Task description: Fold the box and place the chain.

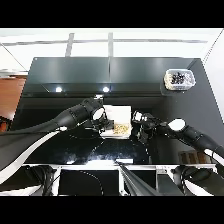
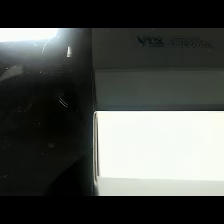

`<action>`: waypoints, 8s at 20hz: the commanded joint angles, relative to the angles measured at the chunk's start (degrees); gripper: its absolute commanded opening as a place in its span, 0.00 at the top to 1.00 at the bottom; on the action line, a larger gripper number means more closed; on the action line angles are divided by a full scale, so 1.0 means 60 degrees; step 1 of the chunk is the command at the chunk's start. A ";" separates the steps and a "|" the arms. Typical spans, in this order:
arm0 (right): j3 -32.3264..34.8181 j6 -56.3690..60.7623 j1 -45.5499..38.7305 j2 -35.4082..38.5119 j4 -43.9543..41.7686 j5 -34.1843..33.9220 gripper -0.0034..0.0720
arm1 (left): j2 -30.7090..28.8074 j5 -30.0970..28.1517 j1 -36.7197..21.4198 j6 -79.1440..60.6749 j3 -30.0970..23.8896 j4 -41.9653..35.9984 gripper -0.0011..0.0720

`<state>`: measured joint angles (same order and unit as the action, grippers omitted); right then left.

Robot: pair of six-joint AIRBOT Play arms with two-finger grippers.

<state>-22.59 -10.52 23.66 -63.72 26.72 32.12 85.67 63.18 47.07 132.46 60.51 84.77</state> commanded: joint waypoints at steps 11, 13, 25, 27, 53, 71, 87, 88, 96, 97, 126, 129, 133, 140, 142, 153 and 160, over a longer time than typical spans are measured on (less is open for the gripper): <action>-0.0160 0.0579 -0.0015 -0.0015 0.0007 0.0404 0.92 | -0.0004 -0.0011 0.0000 -0.0004 0.0007 0.0000 0.95; -0.0299 0.1865 -0.0015 0.0321 0.0681 0.0514 0.92 | -0.0004 -0.0007 0.0000 -0.0004 0.0007 0.0000 0.95; -0.2918 0.8550 -0.0015 0.3042 0.1938 0.4218 0.92 | -0.0004 -0.0018 0.0000 -0.0004 0.0007 -0.0036 0.95; -0.2918 0.8546 -0.0011 0.3016 0.0732 0.4175 0.92 | -0.0004 -0.0018 0.0000 -0.0004 0.0007 -0.0036 0.95; -0.2896 1.1887 -0.3723 0.2758 0.6630 0.4798 0.03 | 0.0004 0.0080 0.0000 -0.0004 0.0007 -0.0036 0.95; -0.2885 1.1941 -0.3723 0.2758 0.6451 0.4207 0.03 | -0.3501 0.3300 -0.1275 -0.7209 0.0215 -0.0353 0.43; -0.2881 1.1927 -0.3719 0.2758 0.6910 0.4204 0.03 | -0.3526 -0.0856 -0.6135 -2.5886 -0.4860 -0.8994 0.01; -0.2881 1.1927 -0.3712 0.2758 0.6914 0.4207 0.03 | -0.3144 -0.0863 -0.5938 -2.6137 -0.4852 -0.9034 0.01; -0.2881 1.1927 -0.3712 0.2758 0.6903 0.4160 0.03 | -0.1982 -0.0969 -0.5242 -2.6272 -0.4568 -0.9497 0.02; -0.2881 1.1927 -0.3712 0.2758 0.6903 0.4116 0.03 | -0.1927 -0.0874 -0.5235 -2.6261 -0.4510 -0.9442 0.02; -0.2892 1.1938 -0.3417 0.2754 0.6226 0.3308 0.01 | -0.1392 -0.1428 -0.4262 -2.5292 -0.3880 -0.9493 0.34; -0.3173 1.1985 -0.2597 0.2484 0.4852 0.2098 0.01 | -0.1392 -0.1432 -0.4262 -2.5292 -0.3880 -0.9493 0.36; -0.3945 1.1861 -0.1337 0.1027 0.3730 0.1249 0.02 | -0.1392 -0.1439 -0.4262 -2.5292 -0.3880 -0.9497 0.36; -0.4073 1.0021 0.0004 -0.0277 0.3789 0.2160 0.02 | -0.1392 -0.1537 -0.4095 -2.5252 -0.3880 -0.9307 0.35; -0.4087 0.8703 0.0000 -0.0106 0.3778 0.2852 0.02 | -0.1392 -0.1537 -0.4095 -2.5248 -0.3880 -0.9311 0.35; -0.3825 0.7377 0.0015 0.0251 0.4091 0.4721 0.02 | -0.1392 -0.1541 -0.4095 -2.5241 -0.3880 -0.9315 0.35; -0.3825 0.6204 0.0015 0.0255 0.4087 0.5785 0.02 | -0.1392 -0.1541 -0.4095 -2.5241 -0.3880 -0.9311 0.35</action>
<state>-45.56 29.28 23.73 -62.26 51.24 64.38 77.28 53.95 22.48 -18.96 37.21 28.86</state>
